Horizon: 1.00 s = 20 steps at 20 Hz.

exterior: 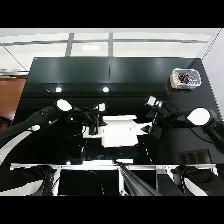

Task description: Fold the box and place the chain.

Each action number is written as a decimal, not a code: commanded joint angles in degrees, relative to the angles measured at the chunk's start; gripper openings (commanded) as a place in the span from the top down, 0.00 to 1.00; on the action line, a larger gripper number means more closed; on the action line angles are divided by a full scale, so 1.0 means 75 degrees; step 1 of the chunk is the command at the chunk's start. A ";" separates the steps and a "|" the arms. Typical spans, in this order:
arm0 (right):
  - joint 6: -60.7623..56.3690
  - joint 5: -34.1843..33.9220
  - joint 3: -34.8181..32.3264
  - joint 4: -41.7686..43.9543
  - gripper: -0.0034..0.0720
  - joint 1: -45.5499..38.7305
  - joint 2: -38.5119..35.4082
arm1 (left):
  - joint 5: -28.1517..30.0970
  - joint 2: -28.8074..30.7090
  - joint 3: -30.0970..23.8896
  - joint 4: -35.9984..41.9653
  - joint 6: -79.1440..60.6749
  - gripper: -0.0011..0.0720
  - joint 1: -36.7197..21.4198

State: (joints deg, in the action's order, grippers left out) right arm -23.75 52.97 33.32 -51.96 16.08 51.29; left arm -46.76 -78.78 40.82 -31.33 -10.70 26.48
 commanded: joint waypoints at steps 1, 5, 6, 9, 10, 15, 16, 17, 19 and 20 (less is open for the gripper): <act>0.0979 -0.0093 -0.0297 -0.0204 0.01 0.0376 0.0000 | 0.0414 -0.0152 -0.0003 -0.0154 -0.0230 0.94 0.0041; 0.1131 -0.0277 -0.0761 -0.0388 0.01 0.0446 0.0000 | 0.0536 -0.0154 0.0134 -0.0210 -0.0239 0.94 0.0041; 0.1309 -0.0370 -0.0927 -0.0385 0.01 0.0542 0.0003 | 0.0536 -0.0154 0.0192 -0.0210 -0.0239 0.94 0.0041; 0.1352 -0.0991 -0.1265 -0.0131 0.01 0.0979 0.0093 | 0.0525 -0.0160 0.0242 -0.0224 -0.0236 0.94 0.0041; 0.1373 -0.1096 -0.1288 -0.0038 0.01 0.1116 0.0192 | 0.0481 -0.0166 0.0242 -0.0221 -0.0236 0.94 0.0041; 0.1868 -0.1958 -0.1288 0.0137 0.01 0.1693 0.0752 | 0.0370 -0.0166 0.0242 -0.0219 -0.0236 0.94 0.0041; 0.1915 -0.2302 -0.1288 0.0338 0.01 0.1760 0.0772 | 0.0370 -0.0166 0.0242 -0.0219 -0.0236 0.94 0.0041; 0.1950 -0.2544 -0.1288 0.0548 0.01 0.1781 0.0772 | 0.0370 -0.0166 0.0242 -0.0219 -0.0236 0.94 0.0041; 0.2057 -0.2655 -0.1119 0.0609 0.01 0.1778 0.0769 | 0.0370 -0.0166 0.0242 -0.0219 -0.0233 0.94 0.0041; 0.2057 -0.2428 -0.0927 0.0609 0.01 0.1775 0.0769 | 0.0344 -0.0166 0.0242 -0.0219 -0.0233 0.94 0.0041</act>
